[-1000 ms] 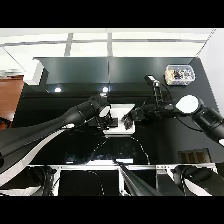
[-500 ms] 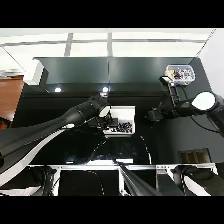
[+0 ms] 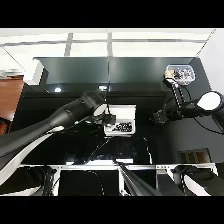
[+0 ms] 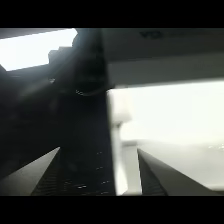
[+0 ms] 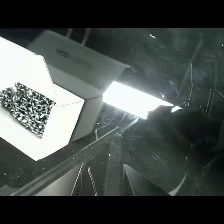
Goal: Fold the box and place the chain.
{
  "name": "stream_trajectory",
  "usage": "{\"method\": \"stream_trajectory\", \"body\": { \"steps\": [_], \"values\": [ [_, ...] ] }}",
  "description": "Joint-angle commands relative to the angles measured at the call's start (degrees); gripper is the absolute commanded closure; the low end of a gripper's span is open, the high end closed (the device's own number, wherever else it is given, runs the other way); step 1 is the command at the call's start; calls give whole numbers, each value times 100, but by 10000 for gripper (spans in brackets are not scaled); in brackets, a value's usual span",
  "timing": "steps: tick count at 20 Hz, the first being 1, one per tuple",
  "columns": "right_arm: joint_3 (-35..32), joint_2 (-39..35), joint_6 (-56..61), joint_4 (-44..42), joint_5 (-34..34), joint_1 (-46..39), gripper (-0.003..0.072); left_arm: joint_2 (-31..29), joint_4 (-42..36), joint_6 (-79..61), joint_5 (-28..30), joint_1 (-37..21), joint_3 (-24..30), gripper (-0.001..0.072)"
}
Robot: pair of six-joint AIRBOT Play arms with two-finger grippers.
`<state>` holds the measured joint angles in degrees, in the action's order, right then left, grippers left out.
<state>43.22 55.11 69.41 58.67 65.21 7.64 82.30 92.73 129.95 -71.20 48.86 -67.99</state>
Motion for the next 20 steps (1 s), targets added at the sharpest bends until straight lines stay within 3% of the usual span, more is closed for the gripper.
{"method": "stream_trajectory", "body": {
  "steps": [1,2,4,6,8,10,12,14,17,20],
  "values": [
    [-4,-7,-24,11,15,-13,383,-859,859,-439,-271,-140,378,161],
    [-4,-7,-26,11,2,-13,382,-1145,927,-437,-120,-354,719,161],
    [-4,-7,-24,9,-63,-13,382,-1700,256,-560,509,-1080,1622,161],
    [-4,-7,-24,7,-129,-13,382,-2249,-1141,-1523,1862,-1764,2680,161],
    [-4,-7,-22,9,-136,-13,382,-2605,-3303,-3805,3156,-2227,3560,161],
    [-4,-7,-22,7,-138,-13,382,-2610,-4898,-7007,3309,-2337,3958,166],
    [-4,-7,-22,9,-162,-13,382,-2520,-5165,-9449,2973,-2203,4013,163],
    [-4,-7,-20,4,-251,-13,382,-2439,-5139,-10642,3051,-1919,4013,-7],
    [-4,-7,-15,-11,-339,-13,382,-2275,-5101,-12316,3438,-1615,4013,-7],
    [-4,-7,94,-13,-380,-13,382,-1834,-5069,-12955,3198,-1788,3805,-8]
  ]
}}
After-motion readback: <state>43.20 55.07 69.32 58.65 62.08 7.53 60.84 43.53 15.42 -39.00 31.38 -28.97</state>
